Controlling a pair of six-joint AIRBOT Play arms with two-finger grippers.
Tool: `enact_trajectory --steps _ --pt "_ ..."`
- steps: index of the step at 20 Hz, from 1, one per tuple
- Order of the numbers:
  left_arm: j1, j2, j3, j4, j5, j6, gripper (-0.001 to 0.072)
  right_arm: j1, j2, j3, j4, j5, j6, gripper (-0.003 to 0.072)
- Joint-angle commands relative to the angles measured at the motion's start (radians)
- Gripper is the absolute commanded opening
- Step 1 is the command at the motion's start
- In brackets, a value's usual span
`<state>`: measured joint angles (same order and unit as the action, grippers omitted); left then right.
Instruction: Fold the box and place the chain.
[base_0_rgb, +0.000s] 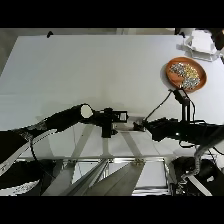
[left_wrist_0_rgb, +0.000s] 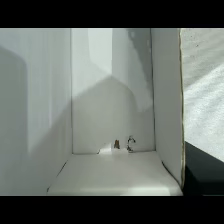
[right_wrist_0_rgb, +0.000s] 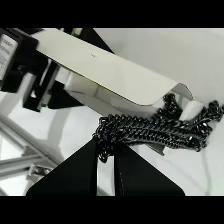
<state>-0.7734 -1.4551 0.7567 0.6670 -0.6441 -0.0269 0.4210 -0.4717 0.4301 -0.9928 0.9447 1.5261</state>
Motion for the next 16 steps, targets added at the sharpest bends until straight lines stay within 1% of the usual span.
enact_trajectory --steps 1,8,10,12,14,15,16 --pt "0.000 0.000 0.000 0.000 0.000 0.000 0.0321 0.055 -0.057 -0.056 -0.027 -0.103 0.021 0.0010" --pt "0.000 0.000 0.000 0.000 0.000 0.000 0.0321 0.215 -0.278 -0.066 -0.012 -0.379 0.052 0.0010" --pt "0.000 0.000 0.000 0.000 0.000 0.000 0.0321 0.249 -0.324 -0.066 0.019 -0.465 0.075 0.0010" --pt "0.000 0.000 0.000 0.000 0.000 0.000 0.0321 0.278 -0.330 -0.065 0.058 -0.523 0.074 0.0011" --pt "0.000 0.000 0.000 0.000 0.000 0.000 0.0321 0.300 -0.331 -0.065 0.058 -0.553 0.074 0.0017" --pt "0.000 0.000 0.000 0.000 0.000 0.000 0.0321 0.302 -0.331 -0.065 0.058 -0.560 0.074 0.0058" --pt "0.000 0.000 0.000 0.000 0.000 0.000 0.0321 0.302 -0.331 -0.065 0.057 -0.562 0.074 0.0058"
